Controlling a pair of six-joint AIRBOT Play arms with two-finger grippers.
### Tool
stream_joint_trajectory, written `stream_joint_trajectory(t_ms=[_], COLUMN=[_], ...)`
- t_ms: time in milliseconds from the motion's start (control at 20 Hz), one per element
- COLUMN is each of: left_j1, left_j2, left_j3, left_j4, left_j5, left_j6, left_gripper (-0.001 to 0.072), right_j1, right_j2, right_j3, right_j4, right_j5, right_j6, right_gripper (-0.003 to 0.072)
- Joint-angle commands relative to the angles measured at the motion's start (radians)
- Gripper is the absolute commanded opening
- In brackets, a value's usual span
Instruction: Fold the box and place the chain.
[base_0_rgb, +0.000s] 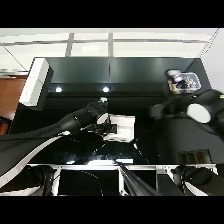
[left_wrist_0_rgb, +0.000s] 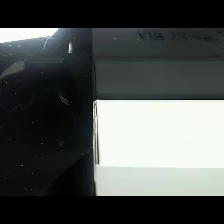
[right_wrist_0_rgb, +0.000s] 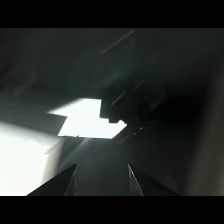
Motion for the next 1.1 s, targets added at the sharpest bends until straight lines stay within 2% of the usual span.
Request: stream_joint_trajectory(t_ms=[0, 100, 150, 250, 400, 450, 500, 600, 700, 850, 1050], left_j1=[0.000, 0.000, 0.000, 0.001, 0.001, 0.001, 0.001, 0.001, 0.001, 0.001, 0.000], left_j2=[0.000, 0.000, 0.000, 0.000, 0.000, 0.000, 0.000, 0.000, 0.000, 0.000, 0.000], left_j3=[0.000, 0.000, 0.000, 0.000, 0.000, 0.000, 0.000, 0.000, 0.000, 0.000, 0.000], left_j4=[0.005, 0.005, 0.005, 0.006, 0.032, 0.031, 0.031, 0.031, 0.031, 0.032, 0.032], left_j5=[-0.001, -0.001, -0.001, -0.001, -0.004, -0.003, -0.001, -0.001, -0.002, -0.002, -0.002], left_j6=[-0.001, -0.001, -0.001, -0.001, -0.001, -0.001, -0.001, -0.001, -0.001, 0.000, 0.003], left_gripper=[0.0026, 0.0026, 0.0026, 0.0026, 0.0026, 0.0026, 0.0026, 0.0026, 0.0026, 0.0026, 0.0026], right_j1=[-0.217, -0.405, -0.481, -0.605, -0.720, -0.739, -0.746, -0.747, -0.747, -0.752, -0.759], right_j2=[0.033, -0.041, -0.095, -0.240, -0.516, -0.616, -0.712, -0.865, -0.965, -1.044, -1.093], right_j3=[-0.046, -0.069, -0.061, 0.013, 0.273, 0.393, 0.517, 0.733, 0.877, 0.971, 0.975], right_j4=[-0.423, -0.405, -0.383, -0.270, 0.066, 0.188, 0.269, 0.277, 0.226, 0.159, 0.136], right_j5=[-0.192, -0.440, -0.524, -0.582, -0.472, -0.396, -0.304, -0.139, -0.058, -0.006, 0.008], right_j6=[-0.022, -0.008, 0.040, 0.117, 0.043, -0.055, -0.137, -0.124, 0.018, 0.133, 0.153], right_gripper=[0.0378, 0.0378, 0.0378, 0.0378, 0.0382, 0.0649, 0.0720, 0.0720, 0.0718, 0.0717, 0.0717])
